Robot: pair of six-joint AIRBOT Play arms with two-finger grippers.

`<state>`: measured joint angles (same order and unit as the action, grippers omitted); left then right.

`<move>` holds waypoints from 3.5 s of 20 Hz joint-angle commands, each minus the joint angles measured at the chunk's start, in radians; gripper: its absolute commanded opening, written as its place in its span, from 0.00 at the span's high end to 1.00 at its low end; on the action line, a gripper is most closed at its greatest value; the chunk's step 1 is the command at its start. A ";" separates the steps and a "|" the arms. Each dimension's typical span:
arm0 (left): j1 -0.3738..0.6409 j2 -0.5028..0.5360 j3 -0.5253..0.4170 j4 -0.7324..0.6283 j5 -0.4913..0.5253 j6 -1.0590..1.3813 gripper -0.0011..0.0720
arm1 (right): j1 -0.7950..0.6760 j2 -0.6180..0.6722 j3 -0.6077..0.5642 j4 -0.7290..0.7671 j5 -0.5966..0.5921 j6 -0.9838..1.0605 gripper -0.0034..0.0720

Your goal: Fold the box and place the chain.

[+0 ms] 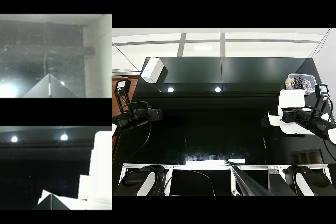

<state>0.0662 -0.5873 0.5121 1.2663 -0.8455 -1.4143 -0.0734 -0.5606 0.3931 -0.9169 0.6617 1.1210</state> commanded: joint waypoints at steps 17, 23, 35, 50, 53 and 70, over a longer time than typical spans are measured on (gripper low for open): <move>0.000 0.000 0.000 -0.026 0.001 -0.001 0.95 | 0.000 0.000 -0.001 0.005 -0.038 0.001 0.95; 0.000 -0.003 -0.003 -0.073 0.088 -0.003 0.95 | -0.008 -0.001 0.001 0.010 -0.362 0.001 0.95; 0.000 -0.053 -0.003 -0.071 0.144 0.013 0.02 | -0.726 -0.580 0.580 -0.116 0.150 0.113 0.00; -0.092 -0.059 -0.003 -0.074 0.136 0.023 0.02 | -0.749 -0.890 0.639 -0.266 0.542 -0.348 0.16; -0.092 -0.063 -0.003 -0.074 0.136 0.023 0.02 | -0.749 -0.890 0.639 -0.263 0.535 -0.352 0.68; -0.092 -0.063 -0.003 -0.075 0.103 0.023 0.02 | -0.664 -0.672 0.441 0.259 0.768 -0.455 0.95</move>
<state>-0.0250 -0.6498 0.5095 1.1919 -0.7246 -1.3911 -0.7853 -1.3224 0.9234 -0.8135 1.4616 0.7162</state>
